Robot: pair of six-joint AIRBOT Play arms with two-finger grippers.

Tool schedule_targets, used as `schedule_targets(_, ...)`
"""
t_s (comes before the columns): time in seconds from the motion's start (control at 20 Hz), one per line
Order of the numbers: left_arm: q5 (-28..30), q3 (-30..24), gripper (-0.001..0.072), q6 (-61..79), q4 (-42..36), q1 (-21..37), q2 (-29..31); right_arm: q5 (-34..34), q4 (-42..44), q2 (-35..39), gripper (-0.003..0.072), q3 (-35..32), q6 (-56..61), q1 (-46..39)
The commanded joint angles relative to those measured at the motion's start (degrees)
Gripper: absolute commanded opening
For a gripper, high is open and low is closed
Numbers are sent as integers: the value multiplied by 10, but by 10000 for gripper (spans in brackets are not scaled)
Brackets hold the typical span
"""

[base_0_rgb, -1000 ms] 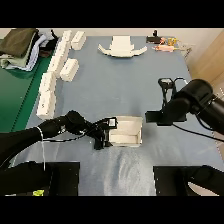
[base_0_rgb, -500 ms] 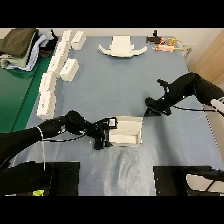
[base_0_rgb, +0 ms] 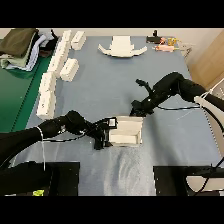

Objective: Fold the box.

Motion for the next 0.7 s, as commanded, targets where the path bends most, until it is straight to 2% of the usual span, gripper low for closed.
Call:
schedule_targets(0.0, 0, 0, 463, 0, 0, 0, 0, -4, -29, 24, 3, 1, -52, 64)
schedule_targets(0.15, 0, 0, 463, 0, 0, 0, 0, 25, -70, 71, 3, -5, -66, 116)
schedule_targets(0.3, 0, 0, 463, 0, 0, 0, 0, 93, -112, 122, 3, -42, -87, 176)
schedule_targets(0.65, 0, 0, 463, 0, 0, 0, 0, 362, -249, 221, 3, -203, -94, 320)
